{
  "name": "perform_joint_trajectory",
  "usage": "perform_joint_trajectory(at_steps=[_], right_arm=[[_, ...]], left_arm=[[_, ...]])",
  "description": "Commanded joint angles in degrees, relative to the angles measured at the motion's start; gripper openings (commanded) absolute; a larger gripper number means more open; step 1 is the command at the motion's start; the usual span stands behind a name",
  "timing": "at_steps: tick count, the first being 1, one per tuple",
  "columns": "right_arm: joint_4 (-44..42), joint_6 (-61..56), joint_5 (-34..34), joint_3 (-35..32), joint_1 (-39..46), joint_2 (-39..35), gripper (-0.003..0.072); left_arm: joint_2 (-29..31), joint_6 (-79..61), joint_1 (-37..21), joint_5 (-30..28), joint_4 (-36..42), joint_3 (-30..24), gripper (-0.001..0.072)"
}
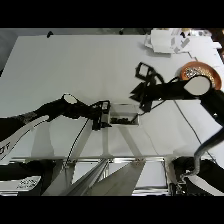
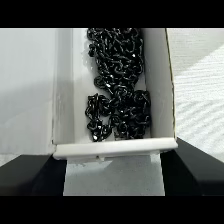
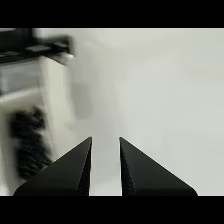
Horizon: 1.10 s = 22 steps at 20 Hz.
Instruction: Fold the box and place the chain.
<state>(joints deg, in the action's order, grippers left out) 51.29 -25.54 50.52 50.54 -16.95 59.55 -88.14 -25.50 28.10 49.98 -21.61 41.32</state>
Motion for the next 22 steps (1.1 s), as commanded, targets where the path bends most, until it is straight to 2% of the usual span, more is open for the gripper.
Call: perform_joint_trajectory(at_steps=[1,2,4,6,12,14,20,22], right_arm=[[19.9,-30.7,-3.6,1.0,9.4,-0.8,0.0174],[25.6,-41.7,-3.8,1.0,12.0,0.0,0.0174],[30.1,-49.9,-2.8,1.0,15.9,2.2,0.0190],[30.1,-49.9,-0.9,0.9,17.8,5.2,0.0353],[31.1,-53.6,0.8,0.9,17.9,15.4,0.0374],[31.1,-54.4,1.7,0.9,17.9,18.0,0.0455],[31.1,-54.4,-0.6,0.9,17.9,19.9,0.0449],[31.1,-54.4,-1.3,0.9,17.9,20.1,0.0397]], left_arm=[[0.0,0.0,0.0,0.0,0.0,0.0,0.0136],[0.0,0.0,0.0,0.0,0.0,0.0,0.0136],[0.0,0.0,0.0,0.0,0.0,0.0,0.0136],[0.0,0.0,0.0,0.0,0.0,0.0,0.0136],[0.0,0.0,0.0,0.0,0.0,0.0,0.0136],[0.0,0.0,0.0,0.0,0.0,0.0,0.0136],[0.0,0.0,0.0,0.0,0.0,0.0,0.0136],[0.0,0.0,0.0,0.0,0.0,0.0,0.0136]])
